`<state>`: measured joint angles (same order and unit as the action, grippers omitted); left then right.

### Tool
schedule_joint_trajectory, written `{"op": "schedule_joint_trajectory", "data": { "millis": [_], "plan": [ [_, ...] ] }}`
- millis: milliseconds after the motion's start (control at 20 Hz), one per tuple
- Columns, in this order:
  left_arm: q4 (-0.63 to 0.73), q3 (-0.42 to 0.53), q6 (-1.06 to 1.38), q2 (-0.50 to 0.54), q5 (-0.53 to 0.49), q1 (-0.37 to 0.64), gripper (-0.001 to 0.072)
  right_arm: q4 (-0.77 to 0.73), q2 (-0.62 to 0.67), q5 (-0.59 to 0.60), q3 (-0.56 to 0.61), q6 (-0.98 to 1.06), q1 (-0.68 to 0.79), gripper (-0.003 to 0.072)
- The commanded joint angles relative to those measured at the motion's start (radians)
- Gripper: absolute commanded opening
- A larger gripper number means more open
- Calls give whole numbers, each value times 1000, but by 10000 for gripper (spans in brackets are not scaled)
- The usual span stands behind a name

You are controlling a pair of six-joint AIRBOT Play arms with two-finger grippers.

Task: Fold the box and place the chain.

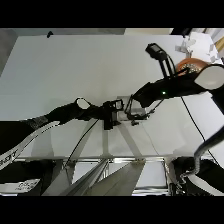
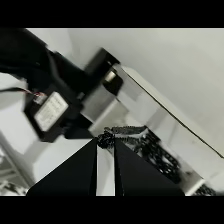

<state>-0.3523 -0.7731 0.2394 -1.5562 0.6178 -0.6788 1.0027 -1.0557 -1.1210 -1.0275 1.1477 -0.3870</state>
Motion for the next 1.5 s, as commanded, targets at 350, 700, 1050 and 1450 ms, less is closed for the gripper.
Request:
{"op": "schedule_joint_trajectory", "data": {
  "millis": [350, 700, 1050, 1450],
  "plan": [
    [0, 0, 0, 0, 0, 0, 253, 179, -60, 124, 164, 31, -88, 20],
    [0, 0, 0, 0, 0, 0, 253, 196, -60, 283, 271, 83, -100, 22],
    [0, 0, 0, 0, 0, 0, 253, 365, -3, 314, 280, 323, -149, 357],
    [0, 0, 0, 0, 0, 0, 253, 733, 71, 187, 296, 841, -524, 213]
  ]
}}
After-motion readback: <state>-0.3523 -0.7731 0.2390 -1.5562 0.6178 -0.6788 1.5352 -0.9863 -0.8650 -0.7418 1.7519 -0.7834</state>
